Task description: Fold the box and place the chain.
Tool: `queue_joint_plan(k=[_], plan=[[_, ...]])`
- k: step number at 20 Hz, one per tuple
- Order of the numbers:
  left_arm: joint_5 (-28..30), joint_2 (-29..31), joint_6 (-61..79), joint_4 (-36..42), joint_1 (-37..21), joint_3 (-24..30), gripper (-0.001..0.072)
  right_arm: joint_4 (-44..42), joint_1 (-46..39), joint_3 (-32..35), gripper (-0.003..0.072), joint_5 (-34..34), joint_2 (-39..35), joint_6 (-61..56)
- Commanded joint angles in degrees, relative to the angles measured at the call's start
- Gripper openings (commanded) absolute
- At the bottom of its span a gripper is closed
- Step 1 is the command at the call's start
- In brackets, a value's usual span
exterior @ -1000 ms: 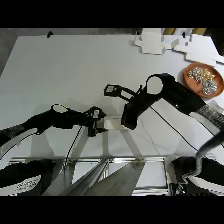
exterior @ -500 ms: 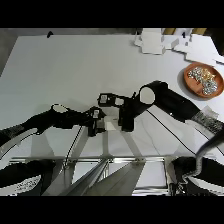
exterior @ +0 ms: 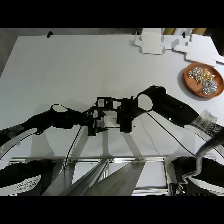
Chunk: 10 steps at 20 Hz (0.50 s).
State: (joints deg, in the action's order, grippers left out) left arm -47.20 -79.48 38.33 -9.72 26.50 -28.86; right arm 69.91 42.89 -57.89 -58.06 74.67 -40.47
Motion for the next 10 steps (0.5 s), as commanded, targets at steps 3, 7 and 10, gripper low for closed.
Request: queue_joint_plan(k=[3,7,10], plan=[[-0.2,0.0,0.1,-0.2,0.0,0.0,0.0152,0.4,0.1,0.2,0.0173,1.1,-0.5,-0.2],[-0.2,0.0,0.1,-0.2,0.0,0.0,0.0152,0.3,0.1,2.2,0.0178,2.8,-0.5,-0.2],[-0.2,0.0,0.1,-0.2,0.0,0.0,0.0152,-0.8,0.1,3.6,0.0180,6.3,-0.5,-0.2]])
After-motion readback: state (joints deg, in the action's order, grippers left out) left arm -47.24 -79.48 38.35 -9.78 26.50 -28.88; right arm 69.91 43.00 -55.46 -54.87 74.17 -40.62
